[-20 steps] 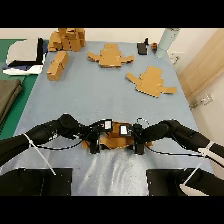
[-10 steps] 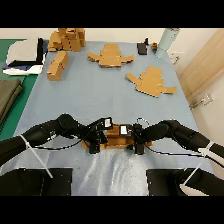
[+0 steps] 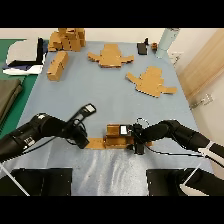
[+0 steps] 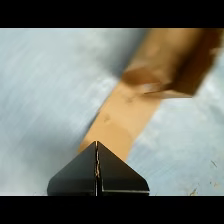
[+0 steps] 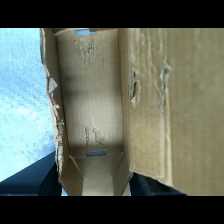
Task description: Fold the box.
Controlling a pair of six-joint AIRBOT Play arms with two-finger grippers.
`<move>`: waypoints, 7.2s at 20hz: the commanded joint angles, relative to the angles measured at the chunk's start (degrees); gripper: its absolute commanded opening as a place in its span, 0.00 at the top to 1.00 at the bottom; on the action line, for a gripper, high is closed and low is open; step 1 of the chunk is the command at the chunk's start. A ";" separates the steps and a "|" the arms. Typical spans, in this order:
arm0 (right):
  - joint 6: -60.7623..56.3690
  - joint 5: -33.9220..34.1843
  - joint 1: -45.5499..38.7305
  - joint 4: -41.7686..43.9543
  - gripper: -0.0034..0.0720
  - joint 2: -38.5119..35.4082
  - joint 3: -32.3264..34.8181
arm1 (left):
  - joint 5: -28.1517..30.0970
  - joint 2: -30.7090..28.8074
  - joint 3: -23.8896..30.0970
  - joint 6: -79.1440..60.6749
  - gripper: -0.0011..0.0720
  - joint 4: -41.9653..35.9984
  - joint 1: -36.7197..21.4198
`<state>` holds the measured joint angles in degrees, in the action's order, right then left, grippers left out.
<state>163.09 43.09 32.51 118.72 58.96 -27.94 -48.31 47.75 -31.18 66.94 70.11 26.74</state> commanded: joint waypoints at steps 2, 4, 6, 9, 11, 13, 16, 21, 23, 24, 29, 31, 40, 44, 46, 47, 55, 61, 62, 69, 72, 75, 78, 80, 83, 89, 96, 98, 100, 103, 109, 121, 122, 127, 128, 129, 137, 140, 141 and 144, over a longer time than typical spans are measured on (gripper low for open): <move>0.00 0.02 -0.02 0.00 0.25 0.00 -0.02 | -8.17 -2.36 0.31 23.19 0.97 7.32 -8.81; 0.00 0.02 -0.02 0.02 0.25 0.00 -0.02 | -7.78 -2.29 1.31 22.99 0.97 1.86 -12.76; 0.00 0.04 -0.02 0.00 0.25 0.00 -0.02 | -7.06 -1.01 3.43 20.94 0.97 -5.14 -13.92; 0.00 0.02 -0.02 0.00 0.25 0.00 -0.02 | -3.13 2.54 7.28 14.64 0.97 -17.22 -10.88; 0.00 0.02 -0.02 0.00 0.25 0.00 -0.02 | 0.68 3.52 7.65 14.40 0.97 -20.15 -7.23; 0.00 0.02 -0.02 0.00 0.25 0.00 -0.02 | 4.90 3.58 7.65 14.47 0.97 -22.38 -3.65; 0.00 0.02 -0.02 0.00 0.25 0.00 -0.02 | 8.26 4.39 7.67 15.61 0.96 -23.08 -0.31; 0.00 0.02 -0.02 0.00 0.25 0.00 -0.02 | 12.24 6.71 7.67 15.61 0.96 -24.35 1.81; 0.00 0.02 -0.02 0.00 0.25 0.00 -0.02 | 12.15 6.84 7.54 15.52 0.96 -26.01 1.92; 0.00 0.04 -0.02 0.00 0.25 0.00 -0.02 | 11.89 6.71 7.19 15.43 0.96 -26.38 1.92; 0.00 0.04 -0.02 0.02 0.25 0.00 -0.02 | 9.81 6.21 3.10 14.86 0.96 -26.80 4.39; 0.00 0.02 -0.02 0.00 0.25 0.00 -0.02 | 10.14 6.21 2.34 14.95 0.78 -26.84 5.27; 0.00 0.04 -0.02 0.00 0.25 0.00 -0.02 | 12.55 6.82 2.19 16.26 0.49 -29.24 5.42; 0.00 0.04 -0.02 0.00 0.25 0.00 -0.02 | 12.46 7.08 2.19 16.20 0.28 -29.77 5.40; 0.00 0.04 -0.02 0.00 0.25 0.00 -0.02 | 12.17 7.08 2.19 16.20 0.28 -30.42 5.40; 0.00 0.02 -0.02 0.00 0.25 0.00 -0.02 | 12.13 7.08 2.19 16.20 0.28 -30.58 5.40; 0.00 0.04 -0.02 0.00 0.25 0.00 -0.02 | 12.39 7.93 2.21 16.20 0.28 -35.52 5.42; 0.00 0.02 -0.02 0.02 0.25 0.00 -0.02 | 15.10 8.00 2.19 17.97 0.29 -35.85 5.44; 0.00 0.04 -0.02 0.02 0.25 0.00 -0.02 | 14.86 8.00 2.21 18.03 0.29 -35.82 5.44; 0.00 0.02 -0.02 0.02 0.25 0.00 -0.02 | 17.14 12.02 -0.22 28.48 0.29 -28.24 11.96; 0.00 0.02 -0.02 0.00 0.25 0.00 -0.02 | 14.49 17.00 -5.11 39.98 0.29 -16.65 13.81; 0.00 0.02 -0.02 0.00 0.25 0.00 -0.02 | 9.27 20.63 -11.39 48.04 0.29 -7.80 15.13; 0.00 0.02 -0.02 0.00 0.25 0.00 -0.02 | 4.79 23.10 -16.48 58.69 0.29 2.25 18.32; 0.00 0.04 -0.02 0.00 0.25 0.00 -0.02 | 2.69 24.17 -18.84 66.20 0.29 7.10 20.57; 0.00 0.02 -0.02 0.00 0.25 0.00 -0.02 | -3.37 26.05 -22.75 76.50 0.29 15.08 24.06; 0.00 0.02 -0.02 0.00 0.25 0.00 -0.02 | -11.21 32.92 -29.11 78.14 0.29 16.68 26.49; 0.00 0.02 -0.02 0.00 0.25 0.00 -0.02 | -10.12 34.84 -29.53 77.92 0.29 16.20 26.45; 0.00 0.02 -0.02 0.02 0.25 0.00 -0.02 | -10.23 35.26 -29.53 77.92 0.29 16.28 26.45; 0.00 0.02 -0.02 0.02 0.25 0.00 -0.02 | -10.32 35.54 -29.53 77.92 0.29 16.39 26.45; 0.00 0.02 -0.02 0.02 0.25 0.00 -0.02 | -10.14 35.98 -29.53 77.96 0.29 16.52 26.45; 0.00 0.02 -0.02 0.00 0.25 0.00 -0.02 | -8.68 35.95 -29.73 77.72 0.96 15.82 26.49; 0.00 0.02 -0.02 0.00 0.25 0.00 -0.02 | -10.05 35.91 -29.94 77.53 0.25 13.20 26.38; 0.00 0.02 -0.02 0.00 0.25 0.00 -0.02 | -10.51 35.91 -29.94 77.50 0.25 13.49 26.38; 0.00 0.04 -0.02 0.02 0.25 0.00 -0.02 | -11.19 35.91 -29.94 76.48 0.79 15.23 26.38; 0.00 0.02 -0.02 0.00 0.25 0.00 -0.02 | -10.86 35.91 -29.94 75.69 0.96 15.21 26.38; 0.00 0.02 -0.02 0.02 0.25 0.00 -0.02 | -10.12 35.91 -29.94 75.43 0.96 15.15 26.49; 0.00 0.02 -0.02 0.02 0.25 0.00 -0.02 | -8.87 35.89 -29.94 75.41 0.73 13.33 26.45; 0.00 0.02 -0.02 0.02 0.25 0.00 -0.02 | -9.18 35.89 -29.94 75.52 0.40 11.06 26.21; 0.00 0.04 -0.02 0.00 0.25 0.00 -0.02 | -9.64 35.89 -29.94 75.43 0.40 9.73 26.01; 0.00 0.02 -0.02 0.00 0.25 0.00 -0.02 | -12.87 35.76 -30.34 74.25 0.40 5.81 25.07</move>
<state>163.22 43.16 32.49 118.76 58.96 -27.94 -58.22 83.59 -61.23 142.21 79.72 52.56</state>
